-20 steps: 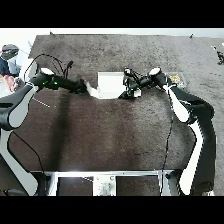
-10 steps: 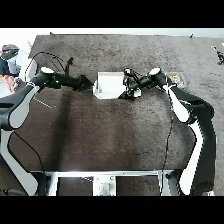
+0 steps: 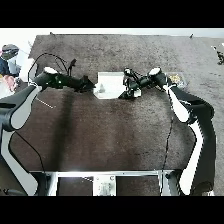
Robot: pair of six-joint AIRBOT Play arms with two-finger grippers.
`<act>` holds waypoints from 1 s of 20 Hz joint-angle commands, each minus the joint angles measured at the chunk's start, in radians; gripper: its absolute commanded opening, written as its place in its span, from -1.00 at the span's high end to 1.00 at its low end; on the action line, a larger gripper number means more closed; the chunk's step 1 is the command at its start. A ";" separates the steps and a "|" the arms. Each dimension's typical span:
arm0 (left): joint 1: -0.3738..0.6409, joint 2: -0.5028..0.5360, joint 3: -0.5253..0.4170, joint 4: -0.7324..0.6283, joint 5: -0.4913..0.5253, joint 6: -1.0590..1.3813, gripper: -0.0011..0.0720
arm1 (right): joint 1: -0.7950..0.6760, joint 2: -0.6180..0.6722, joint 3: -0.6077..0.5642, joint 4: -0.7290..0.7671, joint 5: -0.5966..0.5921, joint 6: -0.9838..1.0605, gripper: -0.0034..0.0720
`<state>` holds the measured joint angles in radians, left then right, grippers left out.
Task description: Fold the box and place the chain.
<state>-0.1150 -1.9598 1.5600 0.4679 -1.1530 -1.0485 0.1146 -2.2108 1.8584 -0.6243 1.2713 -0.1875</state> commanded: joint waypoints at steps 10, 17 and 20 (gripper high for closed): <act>-0.106 0.003 0.151 0.316 -0.018 -0.321 0.11 | 0.000 0.000 0.001 0.000 0.000 0.000 -0.32; -0.171 0.002 0.200 0.438 0.019 -0.498 0.11 | 0.000 0.000 0.001 0.000 0.000 0.000 -0.32; -0.191 0.003 0.200 0.478 0.043 -0.552 0.11 | 0.000 0.000 0.001 0.000 0.000 0.000 -0.32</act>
<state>-0.2874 -1.9568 1.7535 0.8921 -1.1358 -1.5257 0.1146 -2.2108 1.8587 -0.6247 1.2713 -0.1875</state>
